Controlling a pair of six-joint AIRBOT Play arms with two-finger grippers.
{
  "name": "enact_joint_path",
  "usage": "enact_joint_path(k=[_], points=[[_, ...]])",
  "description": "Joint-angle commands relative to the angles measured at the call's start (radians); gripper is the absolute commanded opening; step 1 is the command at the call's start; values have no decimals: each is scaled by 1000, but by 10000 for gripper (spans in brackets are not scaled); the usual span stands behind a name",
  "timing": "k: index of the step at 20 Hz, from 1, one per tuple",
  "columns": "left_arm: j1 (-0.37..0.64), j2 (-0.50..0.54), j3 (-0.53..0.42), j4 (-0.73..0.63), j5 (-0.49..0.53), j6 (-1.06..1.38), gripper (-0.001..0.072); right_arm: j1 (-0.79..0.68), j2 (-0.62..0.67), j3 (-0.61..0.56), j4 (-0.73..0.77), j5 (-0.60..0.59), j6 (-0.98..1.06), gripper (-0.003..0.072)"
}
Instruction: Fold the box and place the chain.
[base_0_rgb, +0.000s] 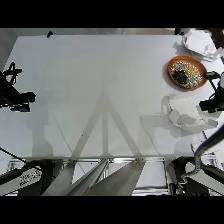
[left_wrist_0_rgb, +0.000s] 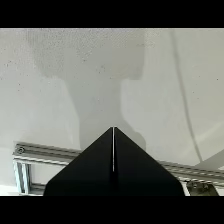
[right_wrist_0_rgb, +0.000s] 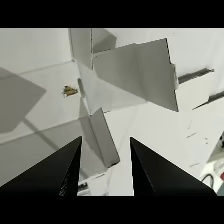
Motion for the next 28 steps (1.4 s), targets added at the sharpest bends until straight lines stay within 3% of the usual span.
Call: enact_joint_path(k=[1, 7, 9, 20, 22, 24, 25, 28], points=[[1, 1, 0, 0, 0, 0, 11, -1, -4, 1, -53, -42, 11, 345], [1, 1, 0, 0, 0, 0, 11, -45, -53, 1, -145, -100, 2, 352], [1, 1, 0, 0, 0, 0, 11, -72, -109, 2, -196, -93, 2, 477], [1, 1, 0, 0, 0, 0, 11, -81, -262, 59, -129, -113, -134, 471], [1, 1, 0, 0, 0, 0, 11, -81, -280, 59, -131, -99, -133, 302], [1, 1, 0, 0, 0, 0, 11, -81, -281, 59, -137, -97, -125, 83], [1, 1, 0, 0, 0, 0, 11, -80, -281, 59, -140, -85, -125, 38], [1, 1, 0, 0, 0, 0, 11, -78, -269, 59, -125, -33, -129, 15]])
